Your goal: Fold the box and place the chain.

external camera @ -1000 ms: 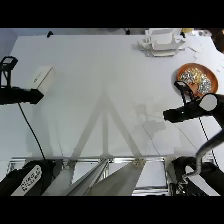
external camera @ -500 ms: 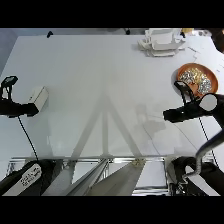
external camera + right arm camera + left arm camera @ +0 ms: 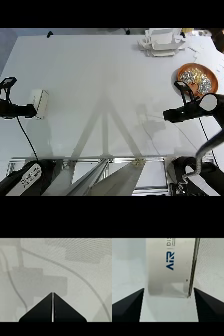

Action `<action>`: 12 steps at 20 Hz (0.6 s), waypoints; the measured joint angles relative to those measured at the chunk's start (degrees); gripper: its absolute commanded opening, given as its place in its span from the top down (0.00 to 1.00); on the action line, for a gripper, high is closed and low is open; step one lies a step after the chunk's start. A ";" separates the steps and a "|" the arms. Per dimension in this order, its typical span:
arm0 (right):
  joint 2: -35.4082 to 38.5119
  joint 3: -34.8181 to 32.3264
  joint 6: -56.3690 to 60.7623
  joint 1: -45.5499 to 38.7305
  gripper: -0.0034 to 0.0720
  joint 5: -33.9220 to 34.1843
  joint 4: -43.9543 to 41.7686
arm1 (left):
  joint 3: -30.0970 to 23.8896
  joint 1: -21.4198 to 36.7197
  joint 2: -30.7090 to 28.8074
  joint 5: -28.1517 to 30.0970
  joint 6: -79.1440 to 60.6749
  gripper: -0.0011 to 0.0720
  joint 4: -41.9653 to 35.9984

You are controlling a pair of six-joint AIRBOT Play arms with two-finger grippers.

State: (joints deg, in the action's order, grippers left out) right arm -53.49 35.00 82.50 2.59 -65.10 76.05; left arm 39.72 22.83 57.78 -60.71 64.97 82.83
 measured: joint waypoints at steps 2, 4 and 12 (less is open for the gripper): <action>0.00 0.00 0.00 0.00 0.93 0.00 0.02 | 0.00 -0.04 -3.61 0.02 0.00 0.03 -0.35; 0.00 0.00 0.00 0.00 0.93 0.00 0.02 | 0.00 -0.04 -7.76 0.39 0.00 0.03 -0.87; 0.00 0.00 0.00 0.00 0.93 0.00 0.02 | -0.02 -1.62 -16.70 2.25 0.02 0.03 -3.04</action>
